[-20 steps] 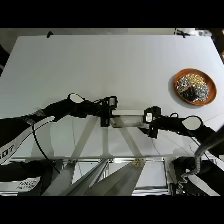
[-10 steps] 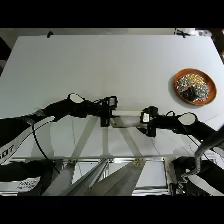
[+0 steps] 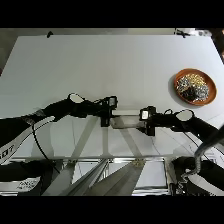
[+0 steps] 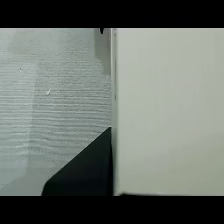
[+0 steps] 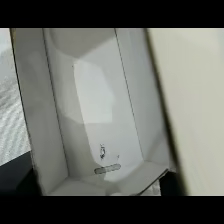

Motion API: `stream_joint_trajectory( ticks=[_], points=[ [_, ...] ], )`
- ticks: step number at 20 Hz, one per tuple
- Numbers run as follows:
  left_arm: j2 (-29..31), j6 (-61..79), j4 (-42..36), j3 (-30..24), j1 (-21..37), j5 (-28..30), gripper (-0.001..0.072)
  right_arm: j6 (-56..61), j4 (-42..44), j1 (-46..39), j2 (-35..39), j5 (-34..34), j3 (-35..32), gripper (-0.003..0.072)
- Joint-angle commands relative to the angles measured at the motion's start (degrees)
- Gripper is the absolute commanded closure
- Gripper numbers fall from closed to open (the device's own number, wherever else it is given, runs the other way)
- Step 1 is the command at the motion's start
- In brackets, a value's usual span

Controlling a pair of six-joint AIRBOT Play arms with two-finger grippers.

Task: Fold the box and place the chain.

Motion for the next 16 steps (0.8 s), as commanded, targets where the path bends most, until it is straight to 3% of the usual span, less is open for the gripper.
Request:
stream_joint_trajectory(
  ticks=[1, 4, 6, 16],
  points=[
    [0.0, 0.0, 0.0, 0.0, 0.0, 0.0, 0.0697, -0.2, 0.1, -0.8, -0.2, -0.2, 0.1, 0.0168],
    [0.0, 0.0, 0.0, 0.0, 0.0, 0.0, 0.0697, -3.3, 1.1, -0.8, -0.5, 0.0, 0.1, 0.0178],
    [0.0, 0.0, 0.0, 0.0, 0.0, 0.0, 0.0697, -4.4, 1.1, -0.8, -0.5, 0.5, 0.1, 0.0286],
    [0.0, 0.0, 0.0, 0.0, 0.0, 0.0, 0.0697, -4.4, 1.0, -0.8, -0.5, 0.5, 0.1, 0.029]
  ],
)
